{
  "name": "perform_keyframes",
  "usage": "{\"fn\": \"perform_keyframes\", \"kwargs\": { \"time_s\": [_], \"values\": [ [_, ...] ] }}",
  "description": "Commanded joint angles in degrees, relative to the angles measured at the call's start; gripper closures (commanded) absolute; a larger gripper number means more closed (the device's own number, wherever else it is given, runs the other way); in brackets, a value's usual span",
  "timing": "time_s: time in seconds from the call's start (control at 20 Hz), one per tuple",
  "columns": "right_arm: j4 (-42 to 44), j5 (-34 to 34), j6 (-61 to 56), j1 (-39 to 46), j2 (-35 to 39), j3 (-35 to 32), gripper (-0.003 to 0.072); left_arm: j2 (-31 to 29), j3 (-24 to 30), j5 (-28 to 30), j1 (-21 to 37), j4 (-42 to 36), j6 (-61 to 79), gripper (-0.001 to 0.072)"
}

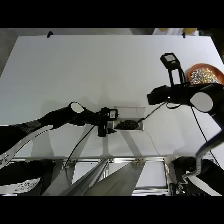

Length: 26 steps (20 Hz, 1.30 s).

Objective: Fold the box and place the chain.

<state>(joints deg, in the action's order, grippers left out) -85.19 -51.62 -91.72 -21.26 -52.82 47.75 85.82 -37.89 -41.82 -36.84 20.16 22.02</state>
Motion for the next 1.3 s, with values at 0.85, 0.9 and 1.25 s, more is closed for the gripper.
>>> {"fn": "perform_keyframes", "kwargs": {
  "time_s": [0.85,0.9,1.25],
  "values": [
    [-2.9,-4.8,0.0,7.9,-22.7,-1.8,0.0388,0.0,0.0,0.0,0.0,0.0,0.0,0.0435],
    [-2.9,-4.5,0.0,7.9,-23.0,-1.8,0.0388,0.0,0.0,0.0,0.0,0.0,0.0,0.0435],
    [-1.1,-2.5,0.1,7.9,-25.0,-1.9,0.0390,0.0,0.0,0.0,0.0,0.0,0.0,0.0435]
  ]
}}
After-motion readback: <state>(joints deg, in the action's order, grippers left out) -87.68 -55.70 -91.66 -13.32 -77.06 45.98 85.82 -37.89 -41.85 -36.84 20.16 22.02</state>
